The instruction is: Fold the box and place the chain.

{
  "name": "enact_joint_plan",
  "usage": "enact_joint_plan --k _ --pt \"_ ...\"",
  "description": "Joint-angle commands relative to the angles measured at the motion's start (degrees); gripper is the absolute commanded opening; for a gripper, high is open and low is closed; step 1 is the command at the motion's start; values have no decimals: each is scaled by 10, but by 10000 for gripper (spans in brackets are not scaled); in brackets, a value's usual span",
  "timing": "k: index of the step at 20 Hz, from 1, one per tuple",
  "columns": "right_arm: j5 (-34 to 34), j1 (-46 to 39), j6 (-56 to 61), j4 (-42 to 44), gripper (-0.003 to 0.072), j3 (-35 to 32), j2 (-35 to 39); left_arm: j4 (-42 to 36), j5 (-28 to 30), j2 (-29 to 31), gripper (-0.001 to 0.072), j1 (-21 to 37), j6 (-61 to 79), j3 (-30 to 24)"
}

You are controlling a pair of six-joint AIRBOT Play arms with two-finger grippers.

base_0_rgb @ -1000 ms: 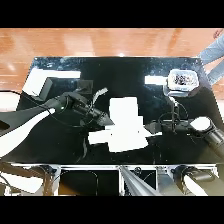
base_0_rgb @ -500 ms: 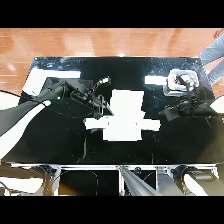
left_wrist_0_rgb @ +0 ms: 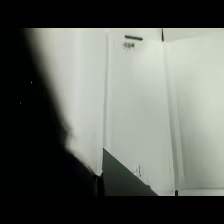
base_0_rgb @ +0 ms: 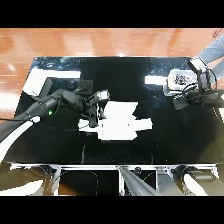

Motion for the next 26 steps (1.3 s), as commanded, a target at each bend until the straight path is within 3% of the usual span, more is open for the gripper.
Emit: enact_joint_plan --k 1,11,17,26 --pt "-23 0 0 -3 720 2 0 24 -65 20 19 -10 0 -35" --pt "-49 0 0 27 720 2 0 12 -45 17 19 -11 2 -35" --pt "-45 0 0 18 720 2 0 79 -46 28 16 -37 2 -35" --pt "-42 0 -46 21 720 2 0 99 -124 25 19 -35 2 -56"
